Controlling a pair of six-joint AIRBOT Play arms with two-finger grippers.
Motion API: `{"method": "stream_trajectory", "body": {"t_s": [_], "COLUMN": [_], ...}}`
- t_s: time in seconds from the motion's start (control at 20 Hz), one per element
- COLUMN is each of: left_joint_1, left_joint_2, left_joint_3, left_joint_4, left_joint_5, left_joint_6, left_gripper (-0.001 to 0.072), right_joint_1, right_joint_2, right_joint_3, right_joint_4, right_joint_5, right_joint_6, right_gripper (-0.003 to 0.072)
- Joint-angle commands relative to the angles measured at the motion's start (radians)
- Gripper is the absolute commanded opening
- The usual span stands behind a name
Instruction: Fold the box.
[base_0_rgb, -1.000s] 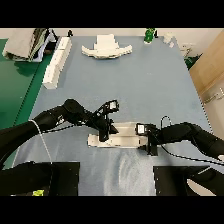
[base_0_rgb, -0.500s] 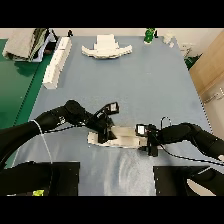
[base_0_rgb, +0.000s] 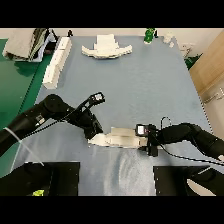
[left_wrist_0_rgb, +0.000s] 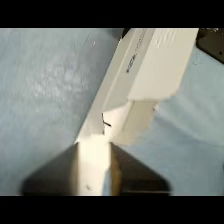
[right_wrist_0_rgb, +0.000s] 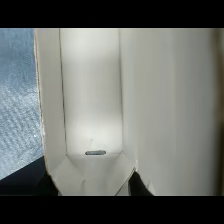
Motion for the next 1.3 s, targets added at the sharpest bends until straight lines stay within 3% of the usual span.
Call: {"method": "stream_trajectory", "body": {"t_s": [0.0,0.2,0.45,0.75,1.0,1.25], "left_joint_1": [0.021,-0.084,-0.099,-0.098,-0.098,-0.099], "left_joint_2": [0.091,0.025,-0.106,-0.191,-0.319,-0.403], "left_joint_3": [0.0,0.001,0.012,0.071,0.07,0.071], "left_joint_4": [0.059,-0.037,-0.41,-0.43,-0.306,-0.299], "left_joint_5": [-0.147,-0.1,0.104,0.295,0.282,0.159], "left_joint_6": [-0.199,-0.4,-0.364,-0.434,-0.595,-0.642], "left_gripper": [0.0012,0.0013,0.0013,0.0013,0.0013,0.0013], "right_joint_1": [0.0,0.0,0.0,0.0,0.0,0.0], "right_joint_2": [0.001,0.001,0.001,0.001,0.001,0.001], "right_joint_3": [0.0,0.0,0.0,0.0,0.0,0.0], "right_joint_4": [0.001,0.001,0.001,0.001,0.001,0.001], "right_joint_5": [0.003,0.003,0.003,0.003,0.003,0.003], "right_joint_6": [0.0,0.0,0.0,0.0,0.0,0.0], "right_gripper": [0.0566,0.0566,0.0566,0.0566,0.0566,0.0567]}}
